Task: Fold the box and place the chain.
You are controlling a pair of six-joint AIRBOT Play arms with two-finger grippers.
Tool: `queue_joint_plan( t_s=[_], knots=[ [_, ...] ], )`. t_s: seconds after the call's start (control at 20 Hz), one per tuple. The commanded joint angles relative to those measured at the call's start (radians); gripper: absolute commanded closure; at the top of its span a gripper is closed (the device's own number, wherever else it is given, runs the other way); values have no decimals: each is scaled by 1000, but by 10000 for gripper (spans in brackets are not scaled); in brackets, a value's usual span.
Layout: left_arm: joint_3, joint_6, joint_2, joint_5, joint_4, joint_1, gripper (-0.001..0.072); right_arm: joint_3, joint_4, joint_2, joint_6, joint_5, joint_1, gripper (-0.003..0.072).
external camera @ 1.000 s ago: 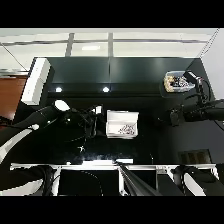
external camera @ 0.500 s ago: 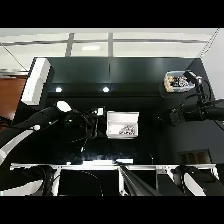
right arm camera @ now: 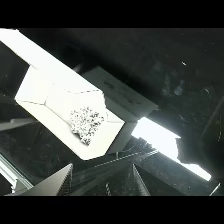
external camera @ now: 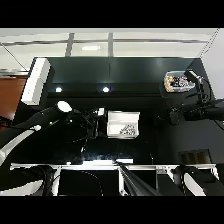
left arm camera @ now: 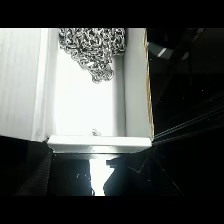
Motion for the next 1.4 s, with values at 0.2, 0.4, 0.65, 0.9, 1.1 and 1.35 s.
queue_joint_plan(
  t_s=[0.2,0.4,0.65,0.9,1.1,1.35],
  knots=[
    [3,-58,-1,78,0,-24,-4,0,0,0,0,-2,1,243],
    [3,-57,-1,78,1,-26,-4,0,0,0,0,-2,1,243],
    [5,-31,-1,72,-2,-47,-4,0,0,0,1,-10,1,243],
    [5,-25,-1,83,-1,-62,-3,0,0,0,1,-12,1,243],
    [5,-26,-1,89,-2,-62,228,-1,0,0,12,-18,1,243],
    [5,-26,-1,89,-2,-62,342,-56,0,-4,113,-128,45,243]
  ],
)
